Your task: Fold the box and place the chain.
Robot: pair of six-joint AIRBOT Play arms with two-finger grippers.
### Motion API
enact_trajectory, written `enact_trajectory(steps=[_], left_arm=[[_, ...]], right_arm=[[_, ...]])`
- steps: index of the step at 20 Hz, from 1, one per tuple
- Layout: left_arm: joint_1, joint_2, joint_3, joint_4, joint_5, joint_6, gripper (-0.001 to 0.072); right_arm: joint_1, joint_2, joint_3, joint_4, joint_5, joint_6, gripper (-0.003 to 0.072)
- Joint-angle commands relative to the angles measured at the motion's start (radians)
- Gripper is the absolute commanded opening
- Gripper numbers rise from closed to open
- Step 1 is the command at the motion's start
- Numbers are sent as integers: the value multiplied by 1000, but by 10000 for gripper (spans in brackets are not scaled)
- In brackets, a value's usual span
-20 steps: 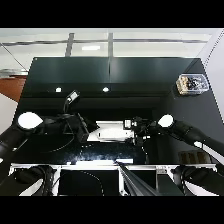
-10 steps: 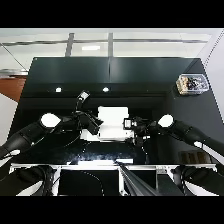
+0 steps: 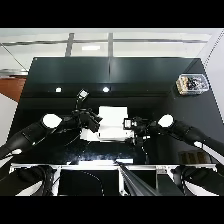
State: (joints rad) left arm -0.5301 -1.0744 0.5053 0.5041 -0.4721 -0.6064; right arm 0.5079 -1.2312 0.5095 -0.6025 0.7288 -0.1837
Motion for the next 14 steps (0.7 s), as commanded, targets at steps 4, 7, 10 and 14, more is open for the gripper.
enact_trajectory(steps=[4, 7, 10, 14], left_arm=[[-2, -72, 0, 47, -71, -3, 27], [1, -52, 21, 90, -57, -3, 27], [4, 3, 77, 194, -112, -9, 28], [51, 147, 105, 402, -299, -34, 560]], right_arm=[[1, 0, -1, 0, 0, 0, 540], [1, 0, -1, 0, 0, 0, 540], [1, 0, -1, 0, 0, 0, 540], [1, 0, -1, 0, 0, 0, 540]])
